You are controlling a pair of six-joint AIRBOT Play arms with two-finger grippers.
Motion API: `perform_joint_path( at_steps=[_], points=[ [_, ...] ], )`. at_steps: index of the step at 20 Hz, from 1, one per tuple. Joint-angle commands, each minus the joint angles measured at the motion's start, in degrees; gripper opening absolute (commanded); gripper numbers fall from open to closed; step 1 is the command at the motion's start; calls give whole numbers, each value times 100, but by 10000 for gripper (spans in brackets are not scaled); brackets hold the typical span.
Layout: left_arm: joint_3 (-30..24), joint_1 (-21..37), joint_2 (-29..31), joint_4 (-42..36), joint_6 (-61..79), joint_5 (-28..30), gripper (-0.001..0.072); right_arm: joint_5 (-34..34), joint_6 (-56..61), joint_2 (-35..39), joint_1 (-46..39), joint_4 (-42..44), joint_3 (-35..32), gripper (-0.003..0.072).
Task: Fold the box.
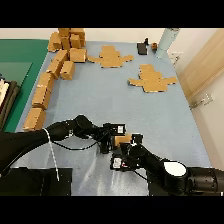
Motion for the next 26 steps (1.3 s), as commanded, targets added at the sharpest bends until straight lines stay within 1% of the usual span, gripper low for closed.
perform_joint_path(
  at_steps=[1,6,11,17,20,21,22,23,26],
  points=[
    [4,2,-2,2,2,2,473,-9,2,-4,-2,109,4,7],
    [4,2,-2,-109,2,50,473,-9,2,-4,-2,420,4,7],
    [4,0,-2,-109,2,50,473,-11,2,-11,-2,450,-9,7],
    [4,0,-4,-109,2,39,474,-4,0,-404,-2,446,-7,7],
    [4,0,-4,-109,0,37,476,7,2,-466,-2,431,-2,7],
    [4,0,-4,-109,0,42,547,4,2,-466,-2,431,-2,7],
    [4,0,-4,-109,0,37,653,4,0,-466,-2,431,-2,7],
    [4,0,-4,-109,0,42,668,4,2,-466,-2,431,-2,6],
    [4,0,-4,-109,0,39,669,4,2,-466,-2,431,-2,7]
  ],
)
